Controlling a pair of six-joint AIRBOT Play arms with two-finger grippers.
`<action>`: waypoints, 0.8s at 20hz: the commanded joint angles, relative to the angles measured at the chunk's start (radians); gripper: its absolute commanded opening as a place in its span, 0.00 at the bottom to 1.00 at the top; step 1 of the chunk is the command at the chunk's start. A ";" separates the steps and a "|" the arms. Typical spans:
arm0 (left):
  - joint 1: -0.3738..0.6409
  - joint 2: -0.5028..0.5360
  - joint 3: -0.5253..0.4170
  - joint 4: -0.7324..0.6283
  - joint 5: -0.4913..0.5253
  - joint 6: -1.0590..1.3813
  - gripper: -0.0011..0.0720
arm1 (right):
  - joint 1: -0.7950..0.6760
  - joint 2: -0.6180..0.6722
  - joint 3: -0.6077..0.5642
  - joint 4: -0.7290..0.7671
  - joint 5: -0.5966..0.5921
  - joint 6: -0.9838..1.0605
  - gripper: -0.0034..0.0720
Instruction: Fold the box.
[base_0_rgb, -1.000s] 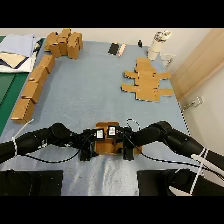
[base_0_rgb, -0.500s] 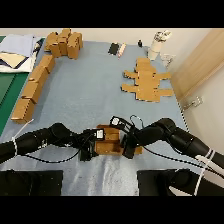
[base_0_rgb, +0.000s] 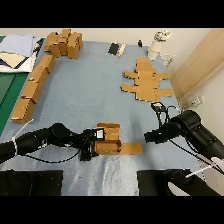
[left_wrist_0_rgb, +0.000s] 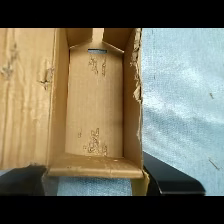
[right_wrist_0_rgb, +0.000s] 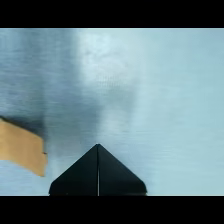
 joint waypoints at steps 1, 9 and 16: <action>0.000 0.000 0.000 0.001 0.000 0.000 0.61 | -0.095 -0.035 -0.109 0.284 0.125 -0.085 0.05; 0.000 0.000 0.000 0.001 0.000 0.000 0.61 | 0.039 -0.070 -0.166 0.526 0.237 -0.216 0.05; 0.000 0.000 0.000 0.001 0.000 0.000 0.61 | 0.129 -0.050 -0.074 0.570 0.263 -0.192 0.05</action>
